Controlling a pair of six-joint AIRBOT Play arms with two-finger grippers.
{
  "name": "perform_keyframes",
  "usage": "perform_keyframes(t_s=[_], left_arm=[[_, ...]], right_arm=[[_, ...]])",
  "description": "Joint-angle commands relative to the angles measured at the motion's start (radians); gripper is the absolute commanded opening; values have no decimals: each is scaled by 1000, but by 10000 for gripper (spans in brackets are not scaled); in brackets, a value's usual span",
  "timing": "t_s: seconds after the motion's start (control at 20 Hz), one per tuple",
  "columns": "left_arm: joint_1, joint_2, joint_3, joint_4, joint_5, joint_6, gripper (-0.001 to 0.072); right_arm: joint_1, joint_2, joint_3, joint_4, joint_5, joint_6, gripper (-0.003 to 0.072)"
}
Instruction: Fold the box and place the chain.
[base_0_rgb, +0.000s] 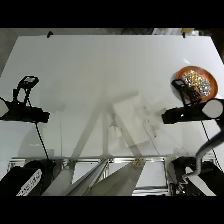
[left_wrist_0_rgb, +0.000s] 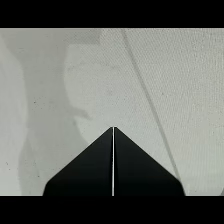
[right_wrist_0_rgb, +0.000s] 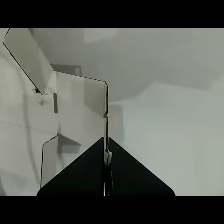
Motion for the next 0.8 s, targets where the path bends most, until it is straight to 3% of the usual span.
perform_keyframes(t_s=[0.0,0.25,0.3,0.4,0.55,0.6,0.65,0.75], left_arm=[[1,1,0,0,0,0,8],[1,-2,0,-117,94,8,14],[1,-4,0,-165,113,27,74],[0,-28,0,-364,135,128,337],[-35,-117,0,-708,113,416,350],[-62,-152,0,-760,114,480,359],[-98,-192,0,-783,122,526,446],[-174,-273,0,-784,161,558,504]], right_arm=[[192,36,-83,67,-134,114,15],[317,36,-88,58,-265,200,15],[317,36,-88,60,-270,201,15],[317,36,-88,46,-269,201,16],[317,36,-88,38,-267,201,16],[317,36,-88,38,-265,201,16],[317,36,-88,38,-261,201,16],[317,36,-88,38,-257,201,16]])
